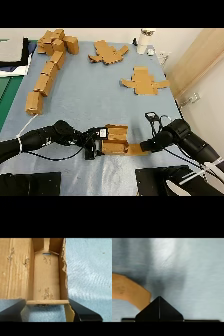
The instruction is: Fold the box.
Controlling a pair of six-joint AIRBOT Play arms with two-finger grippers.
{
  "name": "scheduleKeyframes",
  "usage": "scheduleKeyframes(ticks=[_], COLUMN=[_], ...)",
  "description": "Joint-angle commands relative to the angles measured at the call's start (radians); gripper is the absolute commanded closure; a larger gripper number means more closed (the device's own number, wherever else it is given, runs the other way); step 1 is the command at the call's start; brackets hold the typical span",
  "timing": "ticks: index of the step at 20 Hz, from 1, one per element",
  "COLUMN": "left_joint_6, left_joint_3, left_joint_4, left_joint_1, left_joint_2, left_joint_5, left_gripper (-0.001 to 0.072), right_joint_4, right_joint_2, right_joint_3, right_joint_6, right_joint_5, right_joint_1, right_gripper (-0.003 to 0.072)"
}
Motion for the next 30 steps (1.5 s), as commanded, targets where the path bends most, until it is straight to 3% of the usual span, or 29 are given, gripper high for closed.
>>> scheduleKeyframes(ticks=[1,5,16,17,19,25,27,30], left_joint_6=[0.001,0.001,0.001,0.001,0.001,0.001,0.001,0.001], left_joint_3=[0.001,0.001,0.001,0.001,0.001,0.001,0.001,0.001], left_joint_4=[0.000,0.000,0.000,0.000,0.000,0.000,0.000,0.000], left_joint_1=[0.000,0.000,0.000,0.000,0.000,0.000,0.000,0.000], left_joint_2=[0.000,0.000,0.000,0.000,0.000,0.000,0.000,0.000], left_joint_5=[0.000,0.000,0.000,0.000,0.000,0.000,0.000,0.000], left_gripper=[0.0186,0.0186,0.0186,0.0187,0.0186,0.0187,0.0186,0.0186], right_joint_4=[0.225,0.354,0.432,0.436,0.444,0.491,0.497,0.497], right_joint_2=[-0.045,-0.028,0.148,0.159,0.167,0.167,0.167,0.163], right_joint_3=[-0.047,-0.048,-0.046,-0.046,-0.046,-0.046,-0.046,-0.047], right_joint_6=[0.034,-0.024,-0.023,-0.023,-0.023,-0.023,-0.023,-0.023], right_joint_5=[0.068,0.098,0.160,0.165,0.180,0.251,0.251,0.251], right_joint_1=[-0.023,-0.022,-0.022,-0.022,-0.022,-0.022,-0.022,-0.022], right_gripper=[0.0681,0.0681,0.0679,0.0636,0.0461,0.0433,0.0327,0.0327])
